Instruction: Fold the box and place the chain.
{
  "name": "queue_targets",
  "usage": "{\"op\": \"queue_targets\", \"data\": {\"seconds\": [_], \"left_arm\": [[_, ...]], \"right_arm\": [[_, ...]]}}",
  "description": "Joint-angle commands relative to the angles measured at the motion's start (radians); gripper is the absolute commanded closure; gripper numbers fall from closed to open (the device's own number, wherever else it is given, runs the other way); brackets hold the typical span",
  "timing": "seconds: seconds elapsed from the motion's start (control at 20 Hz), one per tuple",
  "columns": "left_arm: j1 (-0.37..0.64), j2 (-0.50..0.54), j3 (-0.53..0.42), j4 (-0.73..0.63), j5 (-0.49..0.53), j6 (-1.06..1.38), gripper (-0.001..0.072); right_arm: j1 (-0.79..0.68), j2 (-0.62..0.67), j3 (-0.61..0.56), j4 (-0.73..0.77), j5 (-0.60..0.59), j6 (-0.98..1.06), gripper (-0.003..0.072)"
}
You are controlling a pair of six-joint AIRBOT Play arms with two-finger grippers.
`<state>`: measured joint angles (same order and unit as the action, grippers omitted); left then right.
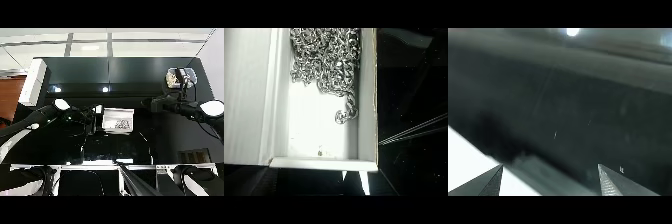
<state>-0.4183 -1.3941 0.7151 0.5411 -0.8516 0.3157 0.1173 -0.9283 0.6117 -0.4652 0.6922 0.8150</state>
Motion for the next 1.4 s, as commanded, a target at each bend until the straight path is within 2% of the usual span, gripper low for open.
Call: {"op": "queue_targets", "data": {"seconds": [0.0, 0.15, 0.4, 0.5, 0.65, 0.75, 1.05, 1.1, 1.15, 1.2, 1.25, 1.3, 1.35], "left_arm": [[-0.001, -0.001, 0.0, 0.001, 0.007, -0.003, 0.0288], [-0.001, -0.001, 0.0, 0.002, 0.006, -0.003, 0.0288], [-0.001, 0.0, 0.0, 0.001, 0.006, -0.003, 0.0288], [-0.001, 0.0, 0.0, 0.001, 0.006, -0.003, 0.0288], [-0.001, 0.0, 0.0, 0.002, 0.006, -0.003, 0.0287], [-0.001, 0.0, 0.0, 0.001, 0.006, -0.003, 0.0288], [-0.001, -0.001, 0.0, 0.001, 0.006, -0.003, 0.0288], [-0.001, -0.001, 0.0, 0.001, 0.006, -0.003, 0.0287], [-0.001, -0.001, 0.0, 0.001, 0.006, -0.003, 0.0288], [-0.001, -0.001, 0.0, 0.001, 0.006, -0.003, 0.0288], [-0.001, -0.001, 0.0, 0.001, 0.006, -0.003, 0.0288], [-0.001, -0.001, 0.0, 0.001, 0.006, -0.003, 0.0287], [-0.001, -0.001, 0.0, 0.001, 0.007, -0.003, 0.0288]], "right_arm": [[0.065, -0.088, 0.003, 0.141, -0.12, 0.048, -0.0034], [0.169, -0.189, 0.037, 0.132, -0.102, -0.001, -0.0034], [0.207, -0.227, 0.192, -0.183, 0.167, -0.103, -0.0034], [0.225, -0.227, 0.2, -0.263, 0.218, -0.221, -0.0034], [0.282, -0.229, 0.2, -0.349, 0.227, -0.454, -0.0034], [0.32, -0.229, 0.2, -0.352, 0.224, -0.574, -0.0034], [0.357, -0.231, 0.2, -0.348, 0.216, -0.607, -0.0033], [0.357, -0.231, 0.2, -0.348, 0.216, -0.607, 0.0025], [0.357, -0.231, 0.2, -0.348, 0.217, -0.607, 0.0026], [0.358, -0.231, 0.2, -0.347, 0.22, -0.607, 0.0117], [0.357, -0.231, 0.2, -0.34, 0.23, -0.602, 0.0294], [0.358, -0.232, 0.2, -0.34, 0.233, -0.602, 0.0328], [0.358, -0.235, 0.2, -0.34, 0.235, -0.602, 0.0328]]}}
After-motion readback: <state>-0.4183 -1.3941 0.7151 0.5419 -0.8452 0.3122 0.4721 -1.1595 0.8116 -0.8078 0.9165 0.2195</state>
